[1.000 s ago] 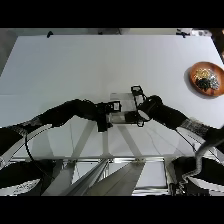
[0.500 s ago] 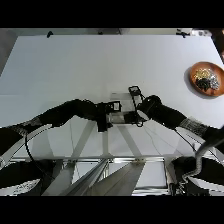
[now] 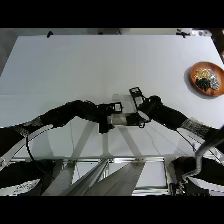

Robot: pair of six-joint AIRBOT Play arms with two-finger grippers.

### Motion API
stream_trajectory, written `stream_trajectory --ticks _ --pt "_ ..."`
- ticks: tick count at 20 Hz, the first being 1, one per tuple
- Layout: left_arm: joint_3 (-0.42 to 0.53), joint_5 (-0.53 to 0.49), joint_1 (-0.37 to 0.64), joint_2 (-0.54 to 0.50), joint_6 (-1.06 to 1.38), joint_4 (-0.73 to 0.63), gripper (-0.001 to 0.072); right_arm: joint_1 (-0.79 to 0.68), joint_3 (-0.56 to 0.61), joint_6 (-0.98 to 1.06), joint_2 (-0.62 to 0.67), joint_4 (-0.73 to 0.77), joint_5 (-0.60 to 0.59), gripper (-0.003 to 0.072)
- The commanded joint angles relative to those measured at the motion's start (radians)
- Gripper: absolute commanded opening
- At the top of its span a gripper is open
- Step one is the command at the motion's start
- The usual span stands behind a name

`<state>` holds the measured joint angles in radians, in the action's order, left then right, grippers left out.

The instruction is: Fold the box and place the chain.

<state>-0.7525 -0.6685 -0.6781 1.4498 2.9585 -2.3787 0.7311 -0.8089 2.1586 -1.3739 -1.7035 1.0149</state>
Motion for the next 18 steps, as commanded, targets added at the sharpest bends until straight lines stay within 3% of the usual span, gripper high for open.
stream_trajectory --ticks 1,9,11,12,18 --pt "-0.001 0.003 0.001 -0.001 0.000 0.005 0.0274 0.000 -0.002 0.006 0.007 0.034 0.009 0.0334" --pt "-0.001 0.003 0.001 -0.001 0.000 0.005 0.0274 0.000 -0.003 0.031 0.043 0.114 -0.060 0.0352" --pt "-0.001 0.003 0.001 -0.001 0.000 0.005 0.0274 0.000 -0.003 0.063 0.044 0.114 -0.070 0.0460" --pt "-0.001 0.003 0.001 -0.001 0.000 0.005 0.0274 0.000 -0.003 0.063 0.044 0.114 -0.076 0.0471" --pt "-0.001 0.003 0.001 -0.001 0.000 0.005 0.0274 -0.010 -0.003 0.070 0.044 0.137 -0.048 0.0469"
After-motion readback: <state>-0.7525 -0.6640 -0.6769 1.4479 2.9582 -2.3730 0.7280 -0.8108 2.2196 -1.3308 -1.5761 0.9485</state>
